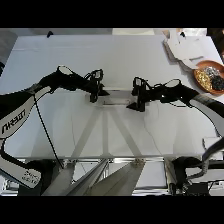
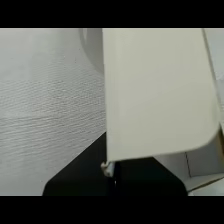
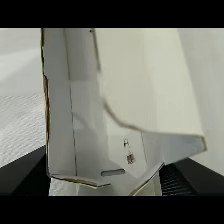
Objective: Fold the box and place the chain.
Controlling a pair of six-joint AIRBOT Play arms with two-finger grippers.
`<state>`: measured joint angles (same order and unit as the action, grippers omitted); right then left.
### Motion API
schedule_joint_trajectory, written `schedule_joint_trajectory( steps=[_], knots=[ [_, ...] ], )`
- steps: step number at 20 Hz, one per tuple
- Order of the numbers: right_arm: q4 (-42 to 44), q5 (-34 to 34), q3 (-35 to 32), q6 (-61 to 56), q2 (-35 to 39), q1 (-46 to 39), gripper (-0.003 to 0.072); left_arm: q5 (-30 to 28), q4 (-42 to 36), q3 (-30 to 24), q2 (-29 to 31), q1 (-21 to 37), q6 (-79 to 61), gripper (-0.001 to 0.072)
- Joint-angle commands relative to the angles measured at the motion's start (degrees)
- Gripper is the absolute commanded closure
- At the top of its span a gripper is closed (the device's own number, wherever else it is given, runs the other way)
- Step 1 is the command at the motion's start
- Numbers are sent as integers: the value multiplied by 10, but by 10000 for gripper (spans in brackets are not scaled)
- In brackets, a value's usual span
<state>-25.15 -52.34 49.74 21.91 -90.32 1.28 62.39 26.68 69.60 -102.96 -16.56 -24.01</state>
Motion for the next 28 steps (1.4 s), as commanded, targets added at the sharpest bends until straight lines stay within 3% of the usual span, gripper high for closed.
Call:
schedule_joint_trajectory(
  steps=[1, 26, 28],
  knots=[
    [-2, -30, 9, 22, -25, -1, -9, 0, -1, 0, 0, 0, 0, 696],
    [-1, -37, 10, 26, -43, 0, -4, 0, -1, 0, 0, 0, 0, 696],
    [-1, -26, 10, 26, -43, 0, 73, 0, -1, 0, 0, 0, 0, 696]
  ],
)
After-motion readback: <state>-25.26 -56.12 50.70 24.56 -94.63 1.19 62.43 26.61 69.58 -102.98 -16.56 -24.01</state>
